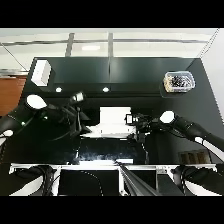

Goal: Fold the box and place the chain.

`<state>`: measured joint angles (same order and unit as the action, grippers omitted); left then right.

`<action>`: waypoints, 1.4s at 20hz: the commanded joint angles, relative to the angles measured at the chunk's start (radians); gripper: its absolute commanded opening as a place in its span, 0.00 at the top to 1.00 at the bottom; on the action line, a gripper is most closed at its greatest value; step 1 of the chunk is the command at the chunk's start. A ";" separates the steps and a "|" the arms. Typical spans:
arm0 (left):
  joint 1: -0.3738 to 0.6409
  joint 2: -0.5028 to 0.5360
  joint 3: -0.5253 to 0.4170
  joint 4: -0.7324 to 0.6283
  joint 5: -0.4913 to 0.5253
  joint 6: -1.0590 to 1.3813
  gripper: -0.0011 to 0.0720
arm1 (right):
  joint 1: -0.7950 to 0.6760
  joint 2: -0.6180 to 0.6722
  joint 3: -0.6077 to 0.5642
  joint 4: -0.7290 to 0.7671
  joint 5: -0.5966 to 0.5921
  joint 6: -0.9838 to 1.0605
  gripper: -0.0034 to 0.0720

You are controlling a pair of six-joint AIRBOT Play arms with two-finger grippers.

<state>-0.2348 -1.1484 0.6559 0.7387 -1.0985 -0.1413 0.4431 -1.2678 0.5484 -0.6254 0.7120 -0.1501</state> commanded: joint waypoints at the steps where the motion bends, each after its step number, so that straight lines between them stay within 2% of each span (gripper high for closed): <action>1: -0.090 -0.026 -0.064 0.043 0.166 0.228 0.01 | 0.000 0.000 0.000 0.004 0.002 0.000 0.38; 4: -0.197 -0.057 -0.064 0.041 0.328 0.227 0.04 | 0.000 0.000 0.000 0.005 0.002 0.000 0.38; 6: -0.237 -0.074 -0.064 0.035 0.337 0.223 0.05 | 0.000 0.000 0.000 0.005 0.002 0.000 0.38; 7: -0.251 -0.079 -0.064 0.035 0.330 0.216 0.13 | 0.000 0.000 0.000 0.005 0.002 0.000 0.38; 9: -0.259 -0.079 -0.063 0.024 0.332 0.212 0.50 | 0.000 0.000 0.000 0.005 0.002 0.000 0.38; 10: -0.258 -0.079 -0.063 0.000 0.332 0.212 0.65 | 0.000 0.000 0.000 0.005 0.002 0.000 0.38; 11: -0.258 -0.079 -0.063 -0.024 0.332 0.212 0.69 | 0.000 0.000 0.000 0.005 0.002 0.000 0.38; 18: -0.259 -0.122 -0.063 -0.253 0.346 0.220 0.69 | 0.000 0.000 0.000 0.005 0.002 0.000 0.38; 23: -0.258 -0.149 -0.063 -0.239 0.336 0.220 0.67 | 0.000 0.000 0.000 0.005 0.002 0.000 0.38; 24: -0.258 -0.149 -0.063 -0.243 0.335 0.220 0.54 | 0.000 0.000 0.000 0.005 0.002 0.000 0.38; 25: -0.258 -0.149 -0.063 -0.242 0.335 0.220 0.48 | 0.000 0.000 0.000 0.005 0.001 0.000 0.38; 27: -0.259 -0.149 -0.063 -0.243 0.332 0.216 0.46 | 0.000 0.000 0.000 0.005 0.002 0.000 0.38; 28: -0.261 -0.149 -0.063 -0.243 0.332 0.216 0.32 | 0.000 0.000 0.000 0.005 0.001 0.000 0.38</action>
